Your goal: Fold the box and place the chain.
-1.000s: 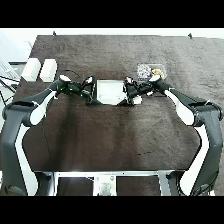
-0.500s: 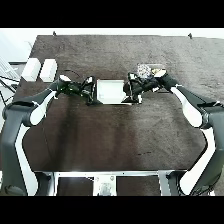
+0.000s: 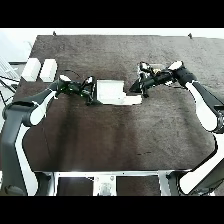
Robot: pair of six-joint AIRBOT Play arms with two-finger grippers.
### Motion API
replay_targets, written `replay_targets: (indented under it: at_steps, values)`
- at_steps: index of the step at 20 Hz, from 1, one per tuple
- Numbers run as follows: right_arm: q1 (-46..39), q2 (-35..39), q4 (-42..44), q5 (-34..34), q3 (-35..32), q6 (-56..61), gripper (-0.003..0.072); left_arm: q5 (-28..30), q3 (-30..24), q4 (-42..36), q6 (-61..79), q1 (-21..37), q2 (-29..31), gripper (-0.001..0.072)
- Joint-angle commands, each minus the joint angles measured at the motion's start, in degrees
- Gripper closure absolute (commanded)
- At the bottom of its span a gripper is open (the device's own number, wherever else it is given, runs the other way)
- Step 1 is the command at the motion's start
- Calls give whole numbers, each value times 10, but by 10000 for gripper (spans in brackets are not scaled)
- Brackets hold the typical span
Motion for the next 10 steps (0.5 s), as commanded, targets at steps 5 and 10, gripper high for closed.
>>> replay_targets:
  at_steps: [5, 10]
  values:
    - [50, 2, 104, -30, -3, 68, 674, 0, 0, 0, 0, 0, 0, 421]
    - [68, 0, 61, -165, -3, 141, 675, 0, 0, 0, 0, 0, 0, 422]
